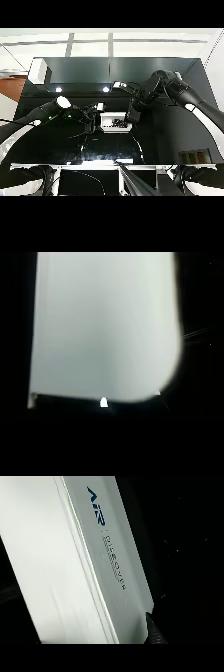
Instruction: Fold the box and place the chain.
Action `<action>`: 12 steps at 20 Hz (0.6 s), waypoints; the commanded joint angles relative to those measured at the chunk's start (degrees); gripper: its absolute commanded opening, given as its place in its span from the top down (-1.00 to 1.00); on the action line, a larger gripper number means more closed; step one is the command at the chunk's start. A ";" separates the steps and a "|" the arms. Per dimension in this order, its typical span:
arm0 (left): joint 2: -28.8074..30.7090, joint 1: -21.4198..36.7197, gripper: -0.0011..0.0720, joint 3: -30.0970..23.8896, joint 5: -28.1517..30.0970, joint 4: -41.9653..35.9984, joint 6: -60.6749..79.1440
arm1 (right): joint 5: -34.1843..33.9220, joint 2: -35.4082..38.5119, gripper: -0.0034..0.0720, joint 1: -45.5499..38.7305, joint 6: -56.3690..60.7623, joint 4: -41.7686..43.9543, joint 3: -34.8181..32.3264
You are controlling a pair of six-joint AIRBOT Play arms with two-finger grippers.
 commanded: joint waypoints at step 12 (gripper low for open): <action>-0.02 0.00 -0.24 -0.02 0.85 0.00 -0.85 | -7.52 0.28 -0.72 -5.73 1.33 6.05 4.24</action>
